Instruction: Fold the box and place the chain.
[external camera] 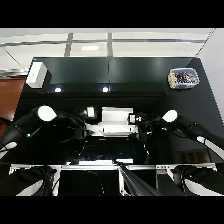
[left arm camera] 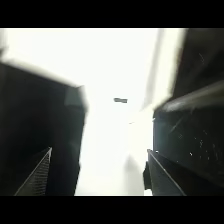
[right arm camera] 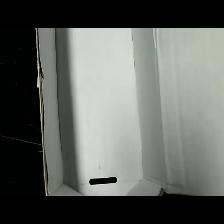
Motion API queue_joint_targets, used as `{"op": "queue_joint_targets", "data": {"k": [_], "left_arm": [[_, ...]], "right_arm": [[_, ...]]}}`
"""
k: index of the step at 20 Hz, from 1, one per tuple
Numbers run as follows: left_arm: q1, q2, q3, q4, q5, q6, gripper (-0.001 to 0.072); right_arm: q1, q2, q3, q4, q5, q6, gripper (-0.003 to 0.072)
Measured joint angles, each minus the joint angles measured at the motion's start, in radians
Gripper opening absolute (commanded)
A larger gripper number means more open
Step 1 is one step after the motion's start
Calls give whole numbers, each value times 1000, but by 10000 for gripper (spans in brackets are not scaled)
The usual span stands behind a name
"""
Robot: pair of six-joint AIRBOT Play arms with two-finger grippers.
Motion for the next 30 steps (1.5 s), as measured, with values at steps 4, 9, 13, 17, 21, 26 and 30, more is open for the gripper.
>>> {"op": "queue_joint_targets", "data": {"k": [4,9,13,17,21,26,30], "left_arm": [[-97,-48,0,29,43,9,621],[-130,-82,0,5,124,-21,514],[-136,-88,0,-18,138,-29,215],[-138,-92,0,-90,130,-32,159],[-138,-129,0,-208,146,-32,158],[-138,-170,0,-323,181,-32,24],[-138,-178,0,-351,183,-32,356]], "right_arm": [[0,0,0,0,0,0,128],[0,0,0,0,0,0,128],[0,0,0,0,0,0,127],[0,0,0,0,0,0,127],[0,0,0,-1,2,0,127],[0,0,0,0,0,0,127],[0,0,0,1,0,1,127]]}}
